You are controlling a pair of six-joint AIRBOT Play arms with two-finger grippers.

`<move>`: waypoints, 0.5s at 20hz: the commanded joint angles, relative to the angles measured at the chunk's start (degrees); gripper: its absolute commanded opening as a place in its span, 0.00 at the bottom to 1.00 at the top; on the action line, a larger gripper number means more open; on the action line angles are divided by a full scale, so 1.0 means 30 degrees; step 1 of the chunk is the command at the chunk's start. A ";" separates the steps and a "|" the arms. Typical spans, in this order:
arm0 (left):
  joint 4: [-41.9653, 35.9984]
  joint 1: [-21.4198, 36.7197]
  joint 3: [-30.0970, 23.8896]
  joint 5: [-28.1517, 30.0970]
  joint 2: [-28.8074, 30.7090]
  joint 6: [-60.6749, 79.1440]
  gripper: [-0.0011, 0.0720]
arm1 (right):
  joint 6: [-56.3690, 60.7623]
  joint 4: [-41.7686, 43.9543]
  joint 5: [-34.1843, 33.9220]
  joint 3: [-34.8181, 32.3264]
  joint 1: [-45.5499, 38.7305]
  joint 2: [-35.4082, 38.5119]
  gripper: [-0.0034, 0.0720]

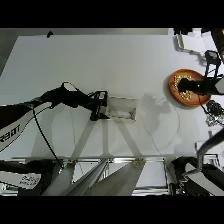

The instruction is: Fold the box and place the chain.

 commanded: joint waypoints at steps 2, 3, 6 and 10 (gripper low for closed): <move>0.0007 0.0000 0.0022 0.0007 0.0007 -0.0007 0.31 | -0.1647 0.0576 -0.0758 0.2062 -0.1807 -0.5676 0.93; 0.0007 0.0000 0.0022 0.0007 0.0007 -0.0007 0.31 | -0.1647 0.0707 -0.1443 0.2390 -0.1770 -0.6608 0.93; 0.0007 0.0000 0.0022 0.0000 0.0007 -0.0007 0.31 | -0.1566 0.0874 -0.3024 0.2820 -0.1705 -0.8182 0.92; 0.0015 0.0000 0.0022 0.0007 0.0007 -0.0007 0.31 | -0.1581 0.0831 -0.3322 0.2834 -0.1698 -0.8269 0.22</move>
